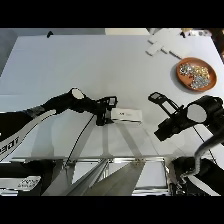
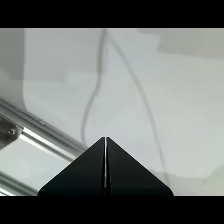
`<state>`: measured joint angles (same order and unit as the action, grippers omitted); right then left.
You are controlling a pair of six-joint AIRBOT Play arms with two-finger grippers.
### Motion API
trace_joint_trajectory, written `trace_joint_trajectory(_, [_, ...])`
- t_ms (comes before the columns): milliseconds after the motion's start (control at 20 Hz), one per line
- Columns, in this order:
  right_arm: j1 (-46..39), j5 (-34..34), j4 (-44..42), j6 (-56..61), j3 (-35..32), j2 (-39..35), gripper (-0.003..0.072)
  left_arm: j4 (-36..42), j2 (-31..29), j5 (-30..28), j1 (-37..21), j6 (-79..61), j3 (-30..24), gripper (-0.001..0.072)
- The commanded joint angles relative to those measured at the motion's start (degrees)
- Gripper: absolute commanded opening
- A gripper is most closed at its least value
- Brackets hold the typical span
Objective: Fold the box and place the chain.
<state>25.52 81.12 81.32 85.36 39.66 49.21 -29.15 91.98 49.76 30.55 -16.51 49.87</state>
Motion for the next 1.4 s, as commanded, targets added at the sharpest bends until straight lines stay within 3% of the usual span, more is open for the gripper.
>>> trace_joint_trajectory(0, [0.0,1.29,2.25,15.37,0.09,-0.04,0.002,0.0,-0.04,-0.02,0.02,0.0,0.02,0.0326])
trace_joint_trajectory(500, [0.0,2.43,0.74,18.12,0.09,-0.04,0.002,0.2,-0.04,0.46,0.02,0.02,0.0,0.0326])
trace_joint_trajectory(950, [0.0,2.43,0.74,18.12,0.09,-0.04,0.002,0.48,-0.04,6.27,0.02,0.0,0.02,0.0324])
trace_joint_trajectory(1200, [0.0,2.43,0.74,18.12,0.09,-0.04,0.002,1.64,-0.04,5.99,0.26,-0.02,0.02,0.0312])
trace_joint_trajectory(1250, [0.0,2.43,0.74,18.12,0.09,-0.04,0.002,1.64,-0.04,5.01,0.26,0.0,0.02,0.019])
trace_joint_trajectory(1300, [0.0,2.43,0.74,18.12,0.09,-0.04,0.002,1.33,-0.09,4.81,0.24,-0.04,0.02,0.0])
trace_joint_trajectory(1350, [0.0,2.43,0.74,18.12,0.09,-0.04,0.002,1.25,-0.28,4.79,0.15,-0.02,0.02,0.0004])
